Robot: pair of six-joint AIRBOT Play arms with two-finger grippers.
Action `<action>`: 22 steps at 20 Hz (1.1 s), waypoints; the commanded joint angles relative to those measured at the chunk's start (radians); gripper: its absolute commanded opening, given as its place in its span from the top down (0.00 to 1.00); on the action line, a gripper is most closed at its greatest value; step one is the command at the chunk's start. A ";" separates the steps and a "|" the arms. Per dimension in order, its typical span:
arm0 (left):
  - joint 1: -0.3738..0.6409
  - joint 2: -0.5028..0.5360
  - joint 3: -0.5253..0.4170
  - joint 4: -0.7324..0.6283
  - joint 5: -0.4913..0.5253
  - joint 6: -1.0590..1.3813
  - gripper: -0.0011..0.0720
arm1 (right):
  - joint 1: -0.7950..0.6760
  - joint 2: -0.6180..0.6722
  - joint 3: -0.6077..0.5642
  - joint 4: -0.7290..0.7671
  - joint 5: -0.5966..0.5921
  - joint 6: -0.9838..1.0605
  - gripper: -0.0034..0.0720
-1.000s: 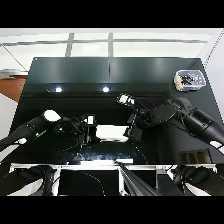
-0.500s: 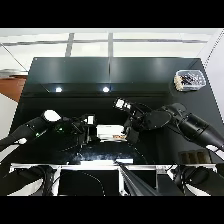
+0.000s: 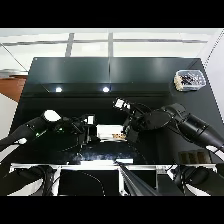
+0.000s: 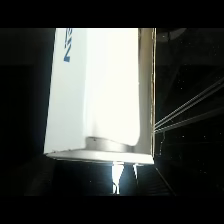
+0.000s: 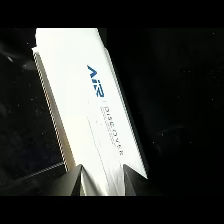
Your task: Fold the box and place the chain.
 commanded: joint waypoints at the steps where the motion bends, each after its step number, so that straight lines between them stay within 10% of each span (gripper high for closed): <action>1: 0.000 -0.001 -0.001 0.000 -0.001 0.000 0.51 | 0.000 0.002 0.000 0.000 -0.002 0.000 0.56; 4: 0.000 -0.001 -0.001 0.000 -0.001 0.000 0.51 | 0.000 0.003 0.000 0.000 -0.004 0.000 0.57; 6: 0.000 -0.001 -0.001 0.000 -0.001 0.000 0.51 | 0.000 0.003 0.000 0.000 -0.011 0.000 0.74; 22: 0.000 -0.001 -0.001 0.000 0.000 0.000 0.51 | 0.000 0.021 0.017 0.000 -0.056 0.001 0.74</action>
